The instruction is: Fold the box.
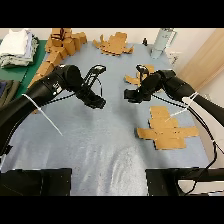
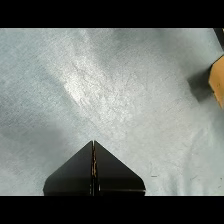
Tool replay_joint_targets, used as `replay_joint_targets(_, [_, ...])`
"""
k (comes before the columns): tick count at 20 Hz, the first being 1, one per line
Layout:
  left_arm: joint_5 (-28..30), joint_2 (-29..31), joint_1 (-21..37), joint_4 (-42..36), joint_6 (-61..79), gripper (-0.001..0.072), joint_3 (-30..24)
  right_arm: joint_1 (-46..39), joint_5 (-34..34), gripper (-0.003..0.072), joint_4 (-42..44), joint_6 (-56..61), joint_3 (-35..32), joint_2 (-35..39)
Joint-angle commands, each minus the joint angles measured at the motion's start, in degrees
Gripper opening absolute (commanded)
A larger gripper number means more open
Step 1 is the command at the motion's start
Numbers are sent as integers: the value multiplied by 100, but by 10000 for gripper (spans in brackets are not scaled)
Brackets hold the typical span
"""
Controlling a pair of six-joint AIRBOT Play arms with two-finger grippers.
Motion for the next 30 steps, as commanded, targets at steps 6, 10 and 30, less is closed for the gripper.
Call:
replay_joint_targets(6, [0,2,4,0,0,12,2,2,2,3,2,2,2,-2])
replay_joint_targets(10, [0,2,4,0,0,12,2,2,4,4,0,2,2,-2])
replay_joint_targets(30, [328,2,7,-562,-170,582,2,-3753,-3436,475,-2159,-1209,1108,-48])
